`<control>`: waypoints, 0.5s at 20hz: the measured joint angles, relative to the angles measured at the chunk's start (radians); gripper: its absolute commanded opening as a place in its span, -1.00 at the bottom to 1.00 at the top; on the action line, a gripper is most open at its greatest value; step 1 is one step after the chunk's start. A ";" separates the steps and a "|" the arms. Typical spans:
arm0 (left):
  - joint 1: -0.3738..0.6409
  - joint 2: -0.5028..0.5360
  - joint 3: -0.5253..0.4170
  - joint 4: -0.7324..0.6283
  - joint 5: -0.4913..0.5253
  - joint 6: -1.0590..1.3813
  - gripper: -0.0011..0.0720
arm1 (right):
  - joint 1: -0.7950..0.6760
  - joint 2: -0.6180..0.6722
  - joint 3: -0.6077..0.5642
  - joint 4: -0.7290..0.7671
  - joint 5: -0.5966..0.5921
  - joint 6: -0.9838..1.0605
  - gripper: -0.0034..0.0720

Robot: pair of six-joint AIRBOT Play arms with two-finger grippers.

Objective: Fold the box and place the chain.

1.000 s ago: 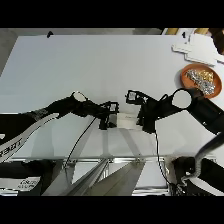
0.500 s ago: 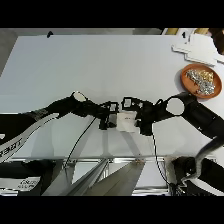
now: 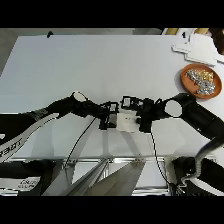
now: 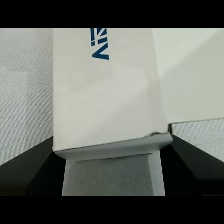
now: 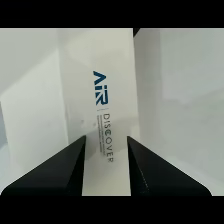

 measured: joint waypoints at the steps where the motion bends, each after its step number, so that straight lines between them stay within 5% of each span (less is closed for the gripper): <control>1: 0.000 0.000 0.000 0.000 0.000 0.000 -0.41 | 0.001 0.000 0.000 0.026 0.014 -0.014 -0.18; 5: 0.000 0.000 0.000 0.000 0.001 0.000 -0.41 | 0.021 -0.001 0.000 0.127 0.055 -0.080 -0.11; 8: 0.000 0.000 0.000 0.000 0.001 0.000 -0.41 | 0.032 -0.006 0.000 0.140 0.041 -0.092 0.22; 10: 0.000 0.000 0.000 0.000 0.002 0.000 -0.41 | 0.035 -0.010 0.000 0.121 0.023 -0.082 0.20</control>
